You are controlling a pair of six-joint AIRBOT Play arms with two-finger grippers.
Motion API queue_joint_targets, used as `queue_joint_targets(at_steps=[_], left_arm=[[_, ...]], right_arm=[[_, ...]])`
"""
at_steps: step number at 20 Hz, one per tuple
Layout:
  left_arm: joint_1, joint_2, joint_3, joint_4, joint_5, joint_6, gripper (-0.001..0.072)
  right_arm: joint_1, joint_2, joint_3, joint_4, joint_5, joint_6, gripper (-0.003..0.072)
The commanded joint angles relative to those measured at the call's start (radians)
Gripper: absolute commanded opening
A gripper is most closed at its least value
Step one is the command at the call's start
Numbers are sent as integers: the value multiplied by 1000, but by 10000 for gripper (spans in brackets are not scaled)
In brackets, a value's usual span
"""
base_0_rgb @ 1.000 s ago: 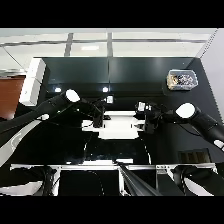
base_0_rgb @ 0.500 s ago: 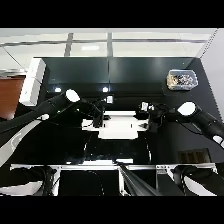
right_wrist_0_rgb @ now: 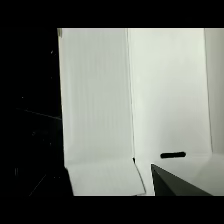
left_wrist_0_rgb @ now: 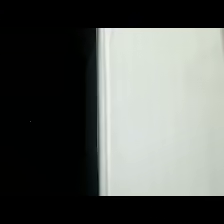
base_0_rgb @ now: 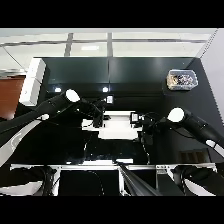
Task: Fold the box and place the chain.
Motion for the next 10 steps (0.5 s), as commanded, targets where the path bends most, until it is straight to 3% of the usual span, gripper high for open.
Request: queue_joint_targets(at_steps=[1,10], left_arm=[[0,1,1,-1,0,0,25],[0,-6,-1,-25,0,-16,25]], right_arm=[[39,-5,-5,46,-92,13,706],[24,68,24,-55,-208,-15,706]])
